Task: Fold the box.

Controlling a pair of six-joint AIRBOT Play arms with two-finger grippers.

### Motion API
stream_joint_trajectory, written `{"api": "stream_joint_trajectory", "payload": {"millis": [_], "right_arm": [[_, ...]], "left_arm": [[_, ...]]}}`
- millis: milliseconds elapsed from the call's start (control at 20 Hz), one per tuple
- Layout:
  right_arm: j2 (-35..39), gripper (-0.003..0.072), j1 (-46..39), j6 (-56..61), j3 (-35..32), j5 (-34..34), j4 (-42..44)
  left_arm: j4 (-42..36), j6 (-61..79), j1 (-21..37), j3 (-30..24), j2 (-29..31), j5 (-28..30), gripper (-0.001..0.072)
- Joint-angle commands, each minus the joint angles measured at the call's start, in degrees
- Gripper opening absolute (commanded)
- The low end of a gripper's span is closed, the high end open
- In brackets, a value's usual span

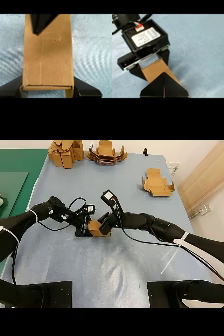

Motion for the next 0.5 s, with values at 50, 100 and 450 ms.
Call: {"api": "stream_joint_trajectory", "payload": {"millis": [50, 100, 450], "right_arm": [[-0.2, 0.0006, 0.4, 3.9, -2.0, -1.2, -2.2], [-0.2, 0.0006, 0.4, 3.8, -2.0, -2.3, -2.2], [-3.3, 0.0006, 0.4, 3.8, -2.0, -6.5, -2.2]], "left_arm": [[0.0, 0.0, 0.0, 0.0, 0.0, 0.0, 0.0226], [0.0, 0.0, 0.0, 0.0, 0.0, 0.0, 0.0226], [0.0, 0.0, 0.0, 0.0, 0.0, 0.0, 0.0226]]}}
